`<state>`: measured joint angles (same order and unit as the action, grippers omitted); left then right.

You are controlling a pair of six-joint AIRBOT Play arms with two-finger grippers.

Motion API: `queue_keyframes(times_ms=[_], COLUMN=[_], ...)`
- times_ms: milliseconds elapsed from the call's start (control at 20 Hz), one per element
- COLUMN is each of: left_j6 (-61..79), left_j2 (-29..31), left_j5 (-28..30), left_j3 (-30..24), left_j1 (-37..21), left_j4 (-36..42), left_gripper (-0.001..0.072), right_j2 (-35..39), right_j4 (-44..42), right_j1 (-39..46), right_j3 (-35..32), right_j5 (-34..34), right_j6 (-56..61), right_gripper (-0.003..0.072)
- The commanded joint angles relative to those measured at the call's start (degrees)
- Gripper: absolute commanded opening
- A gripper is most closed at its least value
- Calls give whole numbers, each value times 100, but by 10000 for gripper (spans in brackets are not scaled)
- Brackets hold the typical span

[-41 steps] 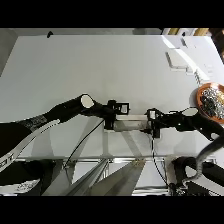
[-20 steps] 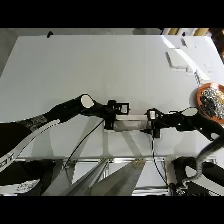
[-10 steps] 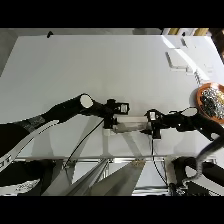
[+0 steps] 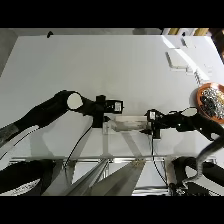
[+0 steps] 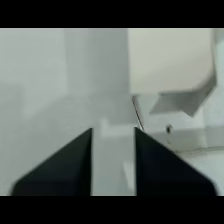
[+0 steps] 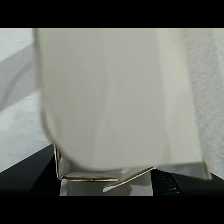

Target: Fold the box and place the chain.

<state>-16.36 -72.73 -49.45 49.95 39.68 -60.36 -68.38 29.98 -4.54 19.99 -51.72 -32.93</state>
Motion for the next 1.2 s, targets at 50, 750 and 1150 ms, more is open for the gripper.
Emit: queue_keyframes(times_ms=[50,750,1150], left_j6=[-1123,-3045,-3014], left_j2=[621,-168,-1147], left_j5=[-763,2837,2492], left_j3=[7,20,20], left_j1=[367,1036,713], left_j4=[-796,-328,33], left_gripper=[4,6,7], right_j2=[4,4,4], right_j4=[0,-2,0], right_j1=[-4,-4,-4], right_j3=[0,0,0], right_j5=[2,2,2], right_j6=[-11,-11,-11], right_gripper=[408,408,408])
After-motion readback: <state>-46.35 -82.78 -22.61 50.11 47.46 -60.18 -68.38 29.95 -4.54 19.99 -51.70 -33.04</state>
